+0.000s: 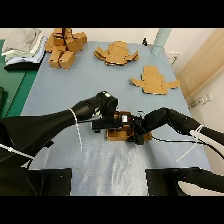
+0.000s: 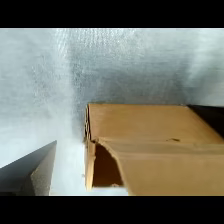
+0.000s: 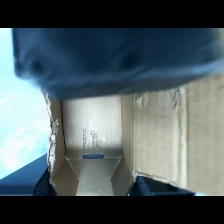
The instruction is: Fold the box.
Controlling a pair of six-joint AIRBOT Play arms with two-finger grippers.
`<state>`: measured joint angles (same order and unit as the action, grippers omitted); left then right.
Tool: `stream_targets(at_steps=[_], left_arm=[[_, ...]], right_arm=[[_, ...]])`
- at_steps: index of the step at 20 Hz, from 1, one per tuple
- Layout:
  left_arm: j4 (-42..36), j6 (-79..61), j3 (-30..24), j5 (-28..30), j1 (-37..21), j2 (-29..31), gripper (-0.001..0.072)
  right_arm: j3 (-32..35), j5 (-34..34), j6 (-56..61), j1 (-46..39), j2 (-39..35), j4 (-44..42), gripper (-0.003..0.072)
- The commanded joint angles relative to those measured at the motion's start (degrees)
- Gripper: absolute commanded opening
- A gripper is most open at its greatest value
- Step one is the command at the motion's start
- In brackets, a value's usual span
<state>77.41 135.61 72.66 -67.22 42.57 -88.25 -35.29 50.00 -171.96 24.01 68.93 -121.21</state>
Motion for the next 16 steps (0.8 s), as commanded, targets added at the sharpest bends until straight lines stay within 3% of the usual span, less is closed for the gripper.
stream_targets(at_steps=[1,7,10,11,12,13,16], left_arm=[[-5.9,-3.6,2.9,-4.6,-4.6,0.0,0.0698],[-21.3,-13.6,3.5,-10.0,-16.7,0.0,0.0698],[-25.3,-21.5,3.5,-12.6,-21.8,0.0,0.0688],[-25.1,-24.0,3.5,-13.1,-23.1,0.0,0.0449],[-24.4,-26.8,3.5,-12.5,-24.2,0.0,0.0139],[-23.7,-31.6,3.5,-11.0,-25.3,0.0,0.0013],[-21.4,-45.7,3.4,-5.9,-26.9,0.0,0.0012]], right_arm=[[0.0,0.0,0.0,0.0,0.0,0.0,0.0504],[0.0,0.0,0.0,0.0,0.0,0.0,0.0504],[0.0,0.0,0.0,0.0,0.0,0.0,0.0504],[0.0,0.0,0.0,0.0,0.0,0.0,0.0504],[0.0,0.0,0.0,0.0,0.0,0.0,0.0504],[0.0,0.0,0.0,0.0,0.0,0.0,0.0504],[0.0,0.0,0.0,0.0,0.0,0.0,0.0504]])
